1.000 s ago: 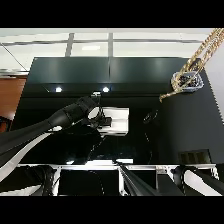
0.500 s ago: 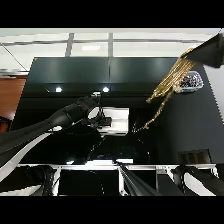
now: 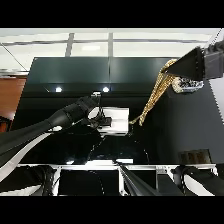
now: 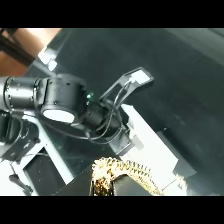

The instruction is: Fold the box and place the chain.

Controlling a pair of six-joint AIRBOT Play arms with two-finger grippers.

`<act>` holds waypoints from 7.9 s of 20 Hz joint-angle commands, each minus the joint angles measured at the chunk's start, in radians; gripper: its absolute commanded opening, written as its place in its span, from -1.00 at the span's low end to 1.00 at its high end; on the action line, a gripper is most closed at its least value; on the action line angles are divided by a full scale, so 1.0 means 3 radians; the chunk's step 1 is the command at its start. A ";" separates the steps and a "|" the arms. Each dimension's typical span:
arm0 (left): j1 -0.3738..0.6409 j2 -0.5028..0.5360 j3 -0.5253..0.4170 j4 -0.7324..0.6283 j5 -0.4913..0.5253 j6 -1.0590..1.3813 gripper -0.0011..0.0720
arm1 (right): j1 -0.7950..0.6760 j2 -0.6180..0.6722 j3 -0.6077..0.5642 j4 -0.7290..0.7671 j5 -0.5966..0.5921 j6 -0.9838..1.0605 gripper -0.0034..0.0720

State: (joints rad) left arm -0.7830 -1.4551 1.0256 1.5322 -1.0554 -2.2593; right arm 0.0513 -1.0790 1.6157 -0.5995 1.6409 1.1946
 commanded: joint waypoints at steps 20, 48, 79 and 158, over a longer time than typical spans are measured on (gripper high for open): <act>0.0000 -0.0001 0.0001 0.0001 -0.0001 0.0001 -0.90 | 0.0792 -0.0356 -0.1264 0.0135 -0.0757 -0.0081 -0.88; 0.0000 -0.0001 0.0001 0.0001 0.0000 0.0001 -0.90 | 0.0373 -0.0085 -0.3525 -0.0548 -0.2422 -0.2434 0.98; 0.0000 -0.0001 0.0001 0.0000 0.0000 0.0000 -0.90 | 0.0947 -0.0221 -0.3629 -0.0270 -0.3043 -0.3450 -0.87; 0.1302 0.0212 -0.0954 -0.3003 0.0478 0.8282 0.98 | -0.0225 0.0406 -0.2794 -0.1132 -0.1732 -0.0465 0.00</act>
State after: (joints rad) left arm -0.3866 -1.3746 0.7383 0.6991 -0.9226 0.1967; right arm -0.0166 -0.9573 0.7780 -0.9394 1.1221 1.0550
